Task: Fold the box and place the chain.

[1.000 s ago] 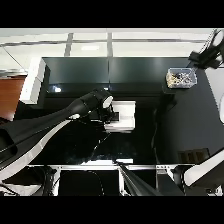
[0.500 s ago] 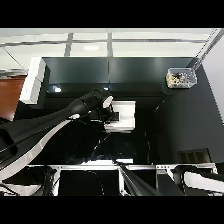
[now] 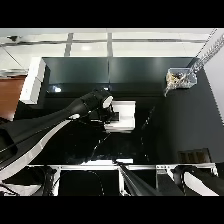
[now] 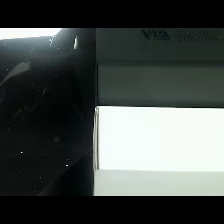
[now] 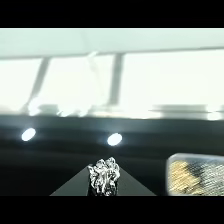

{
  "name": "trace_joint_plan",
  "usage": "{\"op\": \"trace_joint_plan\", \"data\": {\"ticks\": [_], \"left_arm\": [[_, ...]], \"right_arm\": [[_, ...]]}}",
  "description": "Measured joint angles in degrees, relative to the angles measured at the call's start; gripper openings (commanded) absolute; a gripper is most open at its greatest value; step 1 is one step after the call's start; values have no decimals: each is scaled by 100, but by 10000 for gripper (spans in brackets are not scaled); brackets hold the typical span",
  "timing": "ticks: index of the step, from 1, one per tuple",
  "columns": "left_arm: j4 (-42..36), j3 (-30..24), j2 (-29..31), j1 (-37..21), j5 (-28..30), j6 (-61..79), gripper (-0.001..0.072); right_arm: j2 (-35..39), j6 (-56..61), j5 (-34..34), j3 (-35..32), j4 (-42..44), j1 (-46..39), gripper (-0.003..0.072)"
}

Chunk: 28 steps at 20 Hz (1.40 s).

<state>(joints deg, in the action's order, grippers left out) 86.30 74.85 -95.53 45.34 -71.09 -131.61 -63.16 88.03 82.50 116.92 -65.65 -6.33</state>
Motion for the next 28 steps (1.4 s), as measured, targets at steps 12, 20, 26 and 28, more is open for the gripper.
{"op": "trace_joint_plan", "data": {"ticks": [12, 20, 26, 28], "left_arm": [[-2, 0, 0, 0, 2, 0, 26], [-2, 0, -2, 0, 2, 0, 26], [0, 0, -2, 0, 4, 0, 26], [0, 0, 0, 0, 4, 0, 26]], "right_arm": [[114, 33, 721, 0, 1008, 1106, 15], [107, 94, 501, 0, 1139, 1626, 15], [107, 63, 70, 0, 1392, 1703, 15], [107, 33, 11, 0, 1537, 1709, 15]]}}
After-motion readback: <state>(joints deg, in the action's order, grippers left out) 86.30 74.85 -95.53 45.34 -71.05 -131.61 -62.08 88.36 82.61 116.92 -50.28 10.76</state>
